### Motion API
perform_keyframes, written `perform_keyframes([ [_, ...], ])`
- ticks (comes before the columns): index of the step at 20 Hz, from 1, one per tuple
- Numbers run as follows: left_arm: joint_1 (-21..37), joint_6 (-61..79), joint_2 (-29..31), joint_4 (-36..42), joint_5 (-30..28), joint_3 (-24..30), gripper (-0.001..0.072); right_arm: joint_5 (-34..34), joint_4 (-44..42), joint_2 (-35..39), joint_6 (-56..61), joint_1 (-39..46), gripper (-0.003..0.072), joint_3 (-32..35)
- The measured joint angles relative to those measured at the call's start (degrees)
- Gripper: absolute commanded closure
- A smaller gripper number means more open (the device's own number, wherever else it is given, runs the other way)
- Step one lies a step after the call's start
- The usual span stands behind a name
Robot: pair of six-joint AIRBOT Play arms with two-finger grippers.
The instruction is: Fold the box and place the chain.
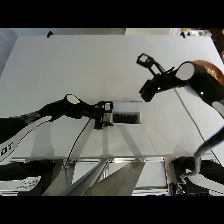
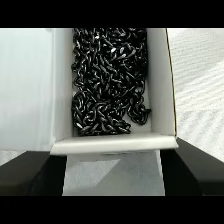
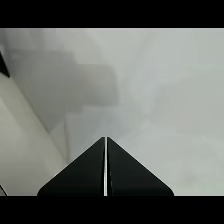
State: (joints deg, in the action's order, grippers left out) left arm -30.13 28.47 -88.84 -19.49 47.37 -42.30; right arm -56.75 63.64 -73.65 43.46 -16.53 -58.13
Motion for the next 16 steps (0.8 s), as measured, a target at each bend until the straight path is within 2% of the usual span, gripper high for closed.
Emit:
perform_keyframes([
  [6, 0.00, 0.00, 0.00, 0.00, 0.00, 0.00, 0.0436, -0.02, -0.87, -0.57, -0.35, -2.62, 0.0669, 2.93],
  [12, 0.00, 0.00, 0.00, 0.00, 0.00, 0.00, 0.0436, 1.05, -2.27, 4.57, -0.87, -6.97, 0.0669, 4.59],
  [16, 0.00, 0.00, 0.00, -0.02, 0.00, 0.00, 0.0436, 1.73, -2.82, 7.69, -4.00, -9.88, 0.0669, 7.98],
])
